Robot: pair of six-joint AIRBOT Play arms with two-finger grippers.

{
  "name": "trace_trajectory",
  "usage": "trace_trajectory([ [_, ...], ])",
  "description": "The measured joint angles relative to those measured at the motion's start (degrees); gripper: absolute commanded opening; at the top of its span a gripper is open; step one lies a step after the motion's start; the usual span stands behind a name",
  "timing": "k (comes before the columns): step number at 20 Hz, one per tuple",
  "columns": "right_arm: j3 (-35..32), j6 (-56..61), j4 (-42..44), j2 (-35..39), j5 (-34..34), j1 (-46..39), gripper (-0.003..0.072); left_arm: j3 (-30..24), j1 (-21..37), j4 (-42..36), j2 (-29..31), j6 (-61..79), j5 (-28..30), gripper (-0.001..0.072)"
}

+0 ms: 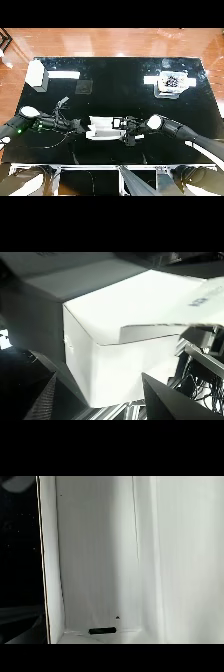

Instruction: Fold the box and place the chain.

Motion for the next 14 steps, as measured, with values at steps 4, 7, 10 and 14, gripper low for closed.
trace_trajectory([
  [4, 0.0, 0.0, 0.0, 0.0, 0.0, 0.0, 0.0478, 0.3, -2.4, -0.1, 0.1, -0.1, 0.1, 0.0639],
  [7, 0.0, 0.0, 0.0, 0.0, 0.0, 0.0, 0.0479, 0.4, -4.9, -0.2, 0.5, -1.4, 3.1, 0.0627],
  [10, 0.0, 0.0, 0.0, 0.0, 0.0, 0.0, 0.0478, 0.4, -7.8, 0.4, 1.7, -4.7, 8.0, 0.0627],
  [14, 0.0, 0.0, 0.0, 0.0, 0.0, 0.0, 0.0478, 0.4, -12.5, 2.6, 4.2, -11.5, 12.3, 0.0627],
])
